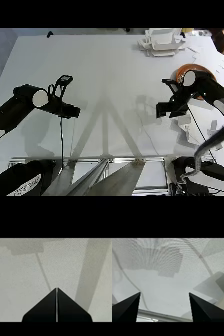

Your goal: Fold the box and place the chain.

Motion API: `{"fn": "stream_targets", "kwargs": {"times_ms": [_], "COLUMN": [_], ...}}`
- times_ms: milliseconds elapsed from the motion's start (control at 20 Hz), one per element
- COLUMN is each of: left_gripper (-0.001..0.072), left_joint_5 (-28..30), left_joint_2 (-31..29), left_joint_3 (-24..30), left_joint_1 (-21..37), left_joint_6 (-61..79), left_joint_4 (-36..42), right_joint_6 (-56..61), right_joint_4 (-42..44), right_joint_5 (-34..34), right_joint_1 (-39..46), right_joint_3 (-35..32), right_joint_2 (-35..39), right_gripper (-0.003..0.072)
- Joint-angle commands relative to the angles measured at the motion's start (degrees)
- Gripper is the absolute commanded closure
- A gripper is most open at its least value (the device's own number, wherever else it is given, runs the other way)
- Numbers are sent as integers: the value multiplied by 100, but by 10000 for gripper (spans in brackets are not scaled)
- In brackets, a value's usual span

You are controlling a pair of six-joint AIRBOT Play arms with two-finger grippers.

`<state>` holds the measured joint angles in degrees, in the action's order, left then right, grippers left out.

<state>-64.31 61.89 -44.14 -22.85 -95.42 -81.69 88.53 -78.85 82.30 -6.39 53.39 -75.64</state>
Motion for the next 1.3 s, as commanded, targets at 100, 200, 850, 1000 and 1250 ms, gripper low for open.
{"fn": "stream_targets", "kwargs": {"times_ms": [100, 200, 850, 1000, 1250], "left_gripper": [700, 700, 700, 700, 700], "left_joint_5": [0, 0, 0, 0, 0], "left_joint_2": [2, 2, 2, 2, 2], "left_joint_3": [2, 2, 2, 2, 2], "left_joint_1": [-4, -4, -4, -4, -4], "left_joint_6": [0, 2, 2, 2, 2], "left_joint_4": [0, 0, -2, 0, 0], "right_joint_6": [-7, -7, -608, -577, -129], "right_joint_4": [4, 2, -2509, -2968, -3053], "right_joint_5": [-15, -221, 562, 763, 1163], "right_joint_1": [2, 2, 4, 105, 1283], "right_joint_3": [-2, 0, 1528, 1526, 1502], "right_joint_2": [4, 4, 85, 85, 85], "right_gripper": [18, 18, 22, 21, 167]}}
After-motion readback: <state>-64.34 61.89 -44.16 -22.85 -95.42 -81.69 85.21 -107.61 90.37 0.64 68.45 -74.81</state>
